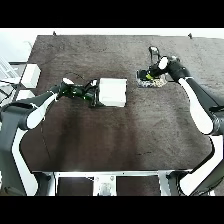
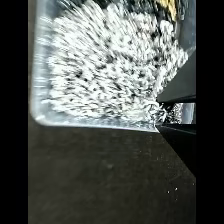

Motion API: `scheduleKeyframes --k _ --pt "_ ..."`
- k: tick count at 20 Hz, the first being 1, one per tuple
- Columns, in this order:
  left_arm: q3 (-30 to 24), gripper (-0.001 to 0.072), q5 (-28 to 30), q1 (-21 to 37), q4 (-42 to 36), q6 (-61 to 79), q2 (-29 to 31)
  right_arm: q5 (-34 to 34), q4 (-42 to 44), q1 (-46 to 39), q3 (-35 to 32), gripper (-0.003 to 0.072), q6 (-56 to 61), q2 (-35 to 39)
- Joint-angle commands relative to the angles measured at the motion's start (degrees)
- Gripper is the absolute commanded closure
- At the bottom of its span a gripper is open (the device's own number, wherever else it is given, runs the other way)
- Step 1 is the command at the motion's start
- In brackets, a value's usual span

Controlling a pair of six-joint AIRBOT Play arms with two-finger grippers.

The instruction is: Fold the box and place the chain.

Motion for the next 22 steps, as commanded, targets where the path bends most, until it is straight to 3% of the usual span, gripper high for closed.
scheduleKeyframes --k 1,22 --pt "-0.02 0.0323 -0.02 0.02 0.00 0.00 0.00 -0.33 -2.62 0.39 0.28 0.0673 -0.02 4.52" --pt "-0.02 0.0323 -0.02 0.02 0.00 -0.02 0.00 4.48 -7.34 2.10 -0.13 0.0674 -2.82 11.06"
